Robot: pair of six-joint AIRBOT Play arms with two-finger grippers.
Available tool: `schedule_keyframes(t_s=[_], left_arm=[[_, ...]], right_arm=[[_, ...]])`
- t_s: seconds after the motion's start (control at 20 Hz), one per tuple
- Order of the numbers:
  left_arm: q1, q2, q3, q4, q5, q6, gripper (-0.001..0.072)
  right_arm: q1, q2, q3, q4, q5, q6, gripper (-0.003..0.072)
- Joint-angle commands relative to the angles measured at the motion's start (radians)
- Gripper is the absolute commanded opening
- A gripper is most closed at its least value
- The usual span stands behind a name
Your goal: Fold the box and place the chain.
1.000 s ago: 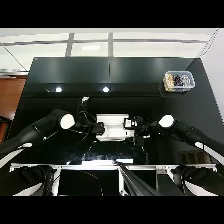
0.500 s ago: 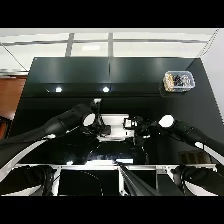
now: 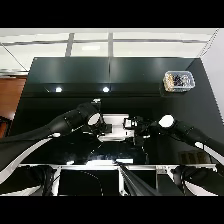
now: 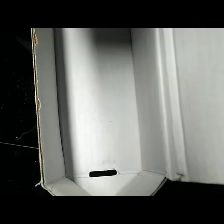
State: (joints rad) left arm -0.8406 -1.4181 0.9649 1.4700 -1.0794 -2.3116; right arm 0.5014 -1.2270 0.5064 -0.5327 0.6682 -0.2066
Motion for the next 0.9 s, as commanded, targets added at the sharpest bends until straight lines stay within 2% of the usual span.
schedule_keyframes(t_s=[0.0,0.15,0.3,0.35,0.4,0.45,0.65,0.7,0.75,0.8,0.85], left_arm=[[-0.003,-0.002,0.002,0.006,-0.005,-0.032,0.0205],[-0.003,-0.002,0.002,0.006,-0.004,-0.031,0.0028],[-0.003,-0.002,0.002,-0.006,-0.005,-0.031,0.0033],[-0.003,-0.002,0.002,-0.015,-0.005,-0.031,0.0107],[-0.001,-0.001,0.002,-0.023,-0.009,-0.031,0.0305],[0.001,-0.001,0.005,-0.031,-0.021,-0.031,0.043],[0.001,-0.001,0.008,-0.027,-0.026,-0.031,0.0415],[0.001,-0.001,0.008,-0.027,-0.018,-0.031,0.0303],[0.0,-0.001,0.008,-0.028,-0.013,-0.022,0.0063],[-0.002,-0.001,0.008,-0.03,-0.006,-0.006,0.0028],[-0.002,-0.001,0.008,-0.032,-0.003,-0.005,0.0028]], right_arm=[[0.0,0.0,0.0,0.0,0.0,0.0,0.0316],[0.0,0.0,0.0,0.0,0.0,0.0,0.0316],[0.0,0.0,0.0,0.0,0.0,0.0,0.0316],[0.0,0.0,0.0,0.0,0.0,0.0,0.0316],[0.0,0.0,0.0,0.0,0.0,0.0,0.0316],[0.0,0.0,0.0,0.0,0.0,0.0,0.0316],[0.0,0.0,0.0,0.0,0.0,0.0,0.0316],[0.0,0.0,0.0,0.0,0.0,0.0,0.0316],[0.0,0.0,0.0,0.0,0.0,0.0,0.0316],[0.0,0.0,0.0,0.0,0.0,0.0,0.0316],[0.0,0.0,0.0,0.0,0.0,0.0,0.0316]])
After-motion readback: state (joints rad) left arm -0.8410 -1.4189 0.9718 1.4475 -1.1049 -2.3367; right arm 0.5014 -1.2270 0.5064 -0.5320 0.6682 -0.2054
